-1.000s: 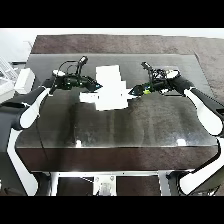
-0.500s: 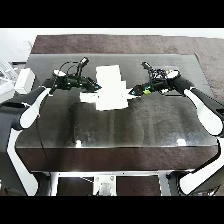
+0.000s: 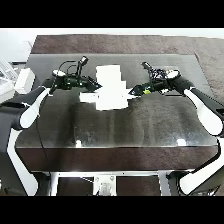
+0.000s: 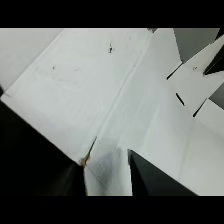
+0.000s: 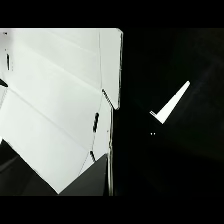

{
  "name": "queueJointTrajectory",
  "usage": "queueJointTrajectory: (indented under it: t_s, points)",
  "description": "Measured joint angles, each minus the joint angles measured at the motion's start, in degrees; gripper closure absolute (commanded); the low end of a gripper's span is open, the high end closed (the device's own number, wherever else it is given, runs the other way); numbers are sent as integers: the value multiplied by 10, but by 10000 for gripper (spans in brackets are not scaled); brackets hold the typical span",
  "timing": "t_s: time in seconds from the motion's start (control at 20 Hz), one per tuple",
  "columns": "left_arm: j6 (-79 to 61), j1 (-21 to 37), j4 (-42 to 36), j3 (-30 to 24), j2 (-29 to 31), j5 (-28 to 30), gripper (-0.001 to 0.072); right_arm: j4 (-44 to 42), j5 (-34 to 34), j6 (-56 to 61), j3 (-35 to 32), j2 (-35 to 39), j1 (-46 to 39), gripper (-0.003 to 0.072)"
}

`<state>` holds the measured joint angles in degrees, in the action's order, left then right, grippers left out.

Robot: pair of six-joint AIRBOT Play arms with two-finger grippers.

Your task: Fold the box and place the chain.

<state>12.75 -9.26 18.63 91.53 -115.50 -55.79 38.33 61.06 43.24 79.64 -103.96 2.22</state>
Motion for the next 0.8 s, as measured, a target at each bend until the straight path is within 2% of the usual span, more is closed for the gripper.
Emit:
queueJointTrajectory:
  t_s: [0.05, 0.25, 0.45, 0.5, 0.6, 0.8]
  points:
    - [-3, 0, 0, 0, 0, -4, 362, 0, 0, 0, 0, 0, 0, 678]
    - [-10, 0, 6, 0, 0, -16, 523, 0, 0, 0, 0, 0, 0, 678]
    - [-21, 0, 7, 0, 0, -20, 543, 0, 0, 0, 0, 0, 0, 678]
    - [-24, 0, 5, 0, 0, -21, 603, 0, 0, 0, 0, 0, 0, 678]
    - [-32, 0, 1, 0, 0, -23, 662, 0, 0, 0, 0, 0, 0, 678]
    - [-52, 0, -7, 0, 0, -23, 689, 0, 0, 0, 0, 0, 0, 677]
